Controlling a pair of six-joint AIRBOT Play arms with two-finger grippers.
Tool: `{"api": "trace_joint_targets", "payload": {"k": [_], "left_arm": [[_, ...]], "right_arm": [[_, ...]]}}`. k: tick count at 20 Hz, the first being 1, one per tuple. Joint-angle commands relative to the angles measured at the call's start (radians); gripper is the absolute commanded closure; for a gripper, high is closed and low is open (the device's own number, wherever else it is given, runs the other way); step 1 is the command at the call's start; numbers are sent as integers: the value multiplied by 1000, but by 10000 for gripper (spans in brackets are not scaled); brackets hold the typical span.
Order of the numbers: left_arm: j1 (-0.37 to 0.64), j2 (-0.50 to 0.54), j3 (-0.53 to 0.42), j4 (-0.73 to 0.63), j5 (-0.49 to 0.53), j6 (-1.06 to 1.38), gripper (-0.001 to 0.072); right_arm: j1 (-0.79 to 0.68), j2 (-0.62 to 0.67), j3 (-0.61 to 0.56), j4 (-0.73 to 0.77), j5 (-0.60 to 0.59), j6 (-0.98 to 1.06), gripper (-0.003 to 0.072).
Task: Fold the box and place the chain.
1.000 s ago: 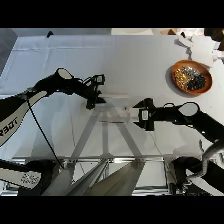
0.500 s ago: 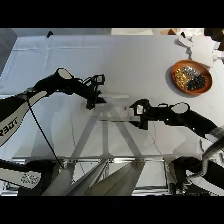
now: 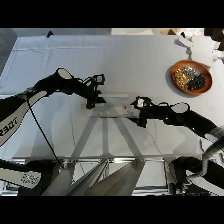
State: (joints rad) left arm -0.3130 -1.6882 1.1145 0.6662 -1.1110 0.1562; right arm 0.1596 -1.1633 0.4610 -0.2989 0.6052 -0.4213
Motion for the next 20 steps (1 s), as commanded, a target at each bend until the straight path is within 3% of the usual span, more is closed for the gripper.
{"api": "trace_joint_targets", "payload": {"k": [1, 7, 12, 20], "left_arm": [[0, 0, 0, 0, 0, 1, 696], [0, 0, 0, 0, 0, 1, 696], [0, 0, 0, 0, 0, 1, 696], [0, 0, 0, 0, 0, 1, 695]], "right_arm": [[1, -1, 0, -23, 13, 79, -2], [1, -1, 0, -90, 33, 201, -1], [0, -1, 0, -89, -26, 207, -1], [-38, -52, 2, -88, -16, 215, -1]]}}
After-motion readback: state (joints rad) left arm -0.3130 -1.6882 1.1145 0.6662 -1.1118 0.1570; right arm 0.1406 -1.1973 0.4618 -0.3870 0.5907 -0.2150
